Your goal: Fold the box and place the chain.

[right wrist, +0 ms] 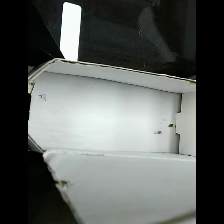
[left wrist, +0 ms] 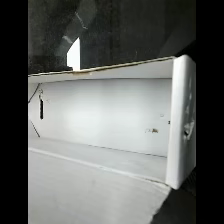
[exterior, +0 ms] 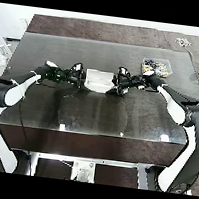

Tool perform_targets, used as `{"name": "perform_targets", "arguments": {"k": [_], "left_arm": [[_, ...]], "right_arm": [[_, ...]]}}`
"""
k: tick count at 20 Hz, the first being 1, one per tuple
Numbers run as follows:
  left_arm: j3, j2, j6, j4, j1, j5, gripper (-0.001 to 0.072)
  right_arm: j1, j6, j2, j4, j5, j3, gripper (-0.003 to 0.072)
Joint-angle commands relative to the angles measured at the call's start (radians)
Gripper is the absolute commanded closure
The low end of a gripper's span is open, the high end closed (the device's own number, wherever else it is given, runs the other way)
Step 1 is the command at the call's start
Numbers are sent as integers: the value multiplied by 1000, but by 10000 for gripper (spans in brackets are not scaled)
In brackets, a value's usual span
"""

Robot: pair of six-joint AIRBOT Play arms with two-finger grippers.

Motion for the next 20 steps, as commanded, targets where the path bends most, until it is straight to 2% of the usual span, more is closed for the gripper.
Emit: {"name": "perform_targets", "arguments": {"k": [1,19,20], "left_arm": [[0,0,1,1,0,8,218],[0,0,1,1,0,8,219],[0,0,1,1,0,8,219]], "right_arm": [[1,1,0,0,1,0,171],[5,0,0,13,2,-2,165],[2,-7,2,16,2,5,35]]}}
